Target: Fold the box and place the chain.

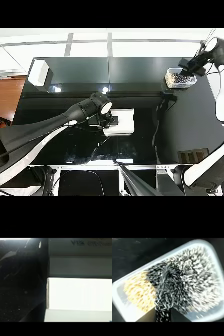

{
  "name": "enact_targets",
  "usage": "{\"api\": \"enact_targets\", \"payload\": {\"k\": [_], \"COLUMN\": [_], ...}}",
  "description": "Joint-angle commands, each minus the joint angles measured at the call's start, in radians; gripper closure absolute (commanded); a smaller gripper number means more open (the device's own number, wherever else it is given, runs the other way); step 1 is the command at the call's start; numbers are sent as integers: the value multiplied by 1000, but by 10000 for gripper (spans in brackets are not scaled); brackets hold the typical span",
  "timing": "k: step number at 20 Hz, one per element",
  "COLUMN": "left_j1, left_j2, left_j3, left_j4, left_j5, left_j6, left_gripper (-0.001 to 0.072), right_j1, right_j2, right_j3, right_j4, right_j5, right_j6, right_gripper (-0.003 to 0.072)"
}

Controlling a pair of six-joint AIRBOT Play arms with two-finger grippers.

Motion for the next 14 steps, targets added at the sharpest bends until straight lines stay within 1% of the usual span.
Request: {"api": "enact_targets", "payload": {"k": [1,3,5,7,8,12,14], "left_j1": [1,1,1,1,1,1,1], "left_j2": [0,0,0,0,0,0,0], "left_j3": [0,0,0,0,0,0,0], "left_j4": [3,3,3,2,-1,0,0], "left_j5": [-22,-22,-21,-22,-22,-21,-19], "left_j6": [0,0,0,0,0,0,0], "left_gripper": [683,683,683,683,683,683,683], "right_j1": [0,13,20,33,33,37,61], "right_j2": [166,287,427,549,607,766,824], "right_j3": [1,-8,-54,-68,-68,-68,-68], "right_j4": [-28,22,101,145,198,378,425], "right_j5": [18,80,61,69,68,118,125], "right_j6": [-119,-169,-185,-192,-201,-226,-229], "right_gripper": [674,675,674,675,675,676,676]}}
